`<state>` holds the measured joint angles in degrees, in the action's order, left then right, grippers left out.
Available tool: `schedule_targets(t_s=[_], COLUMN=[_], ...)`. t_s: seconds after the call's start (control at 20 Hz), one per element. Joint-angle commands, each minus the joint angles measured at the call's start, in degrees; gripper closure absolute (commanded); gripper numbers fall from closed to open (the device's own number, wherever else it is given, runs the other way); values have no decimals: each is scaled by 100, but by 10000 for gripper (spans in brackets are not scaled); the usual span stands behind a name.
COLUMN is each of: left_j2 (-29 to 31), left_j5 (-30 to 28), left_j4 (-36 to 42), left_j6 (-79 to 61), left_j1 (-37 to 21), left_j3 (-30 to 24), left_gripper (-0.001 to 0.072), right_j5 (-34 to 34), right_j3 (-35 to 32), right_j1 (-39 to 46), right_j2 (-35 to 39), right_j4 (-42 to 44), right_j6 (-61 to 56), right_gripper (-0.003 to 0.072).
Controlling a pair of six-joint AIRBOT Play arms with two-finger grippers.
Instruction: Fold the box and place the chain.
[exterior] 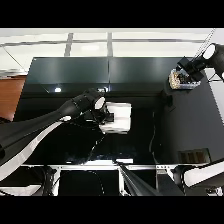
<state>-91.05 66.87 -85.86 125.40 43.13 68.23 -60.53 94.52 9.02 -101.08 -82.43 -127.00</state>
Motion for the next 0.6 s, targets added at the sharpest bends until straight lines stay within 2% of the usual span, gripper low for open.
schedule_targets(t_s=[0.0,0.35,0.45,0.5,0.55], left_j2=[-4,-4,-4,-4,-4], left_j5=[2,4,4,-9,-31], left_j4=[-4,-2,-2,-2,-2], left_j6=[-4,-2,-2,-2,-2], left_j1=[0,0,0,0,0], left_j3=[2,2,2,2,2], left_gripper=[682,682,682,682,682], right_j5=[-278,-52,-20,-9,-68], right_j3=[485,487,485,509,575], right_j1=[122,144,140,142,146], right_j2=[-588,-986,-1021,-1012,-1001], right_j4=[511,730,737,772,776], right_j6=[-509,-525,-455,-229,-2], right_gripper=[91,93,340,568,630])
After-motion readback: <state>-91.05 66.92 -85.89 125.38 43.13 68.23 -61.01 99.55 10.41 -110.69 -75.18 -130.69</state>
